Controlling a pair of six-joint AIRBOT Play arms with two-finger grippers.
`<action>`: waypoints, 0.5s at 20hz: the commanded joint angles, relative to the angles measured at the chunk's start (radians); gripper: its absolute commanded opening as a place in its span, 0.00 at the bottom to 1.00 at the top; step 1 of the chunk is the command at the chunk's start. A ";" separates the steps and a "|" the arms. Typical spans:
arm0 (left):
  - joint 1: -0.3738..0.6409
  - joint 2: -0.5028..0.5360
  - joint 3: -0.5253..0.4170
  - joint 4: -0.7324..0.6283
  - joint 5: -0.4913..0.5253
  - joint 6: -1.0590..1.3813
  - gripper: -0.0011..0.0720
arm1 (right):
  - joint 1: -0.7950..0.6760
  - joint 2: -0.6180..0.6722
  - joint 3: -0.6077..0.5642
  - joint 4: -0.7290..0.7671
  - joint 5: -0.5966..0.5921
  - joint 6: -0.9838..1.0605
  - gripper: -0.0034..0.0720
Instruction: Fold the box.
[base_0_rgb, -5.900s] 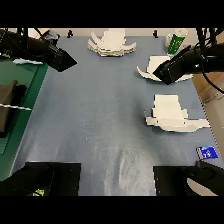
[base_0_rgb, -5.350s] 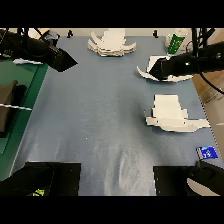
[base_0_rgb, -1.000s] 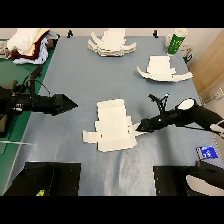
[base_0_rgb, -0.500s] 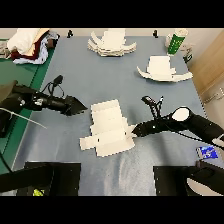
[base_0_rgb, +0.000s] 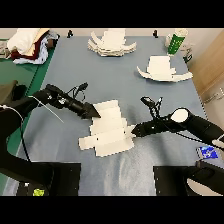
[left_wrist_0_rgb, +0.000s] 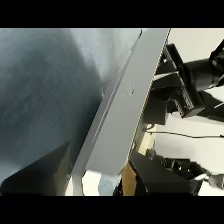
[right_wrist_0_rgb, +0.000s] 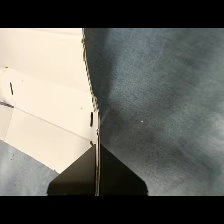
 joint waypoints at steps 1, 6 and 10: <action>-0.045 -0.035 0.051 0.010 -0.025 0.053 0.47 | 0.001 0.001 -0.001 -0.010 -0.004 0.003 0.05; -0.064 -0.040 0.077 0.032 -0.048 0.121 0.03 | 0.001 0.001 -0.001 -0.022 -0.006 0.003 0.05; -0.065 -0.040 0.090 0.019 -0.057 0.204 0.03 | 0.001 0.001 -0.001 -0.029 -0.008 0.003 0.27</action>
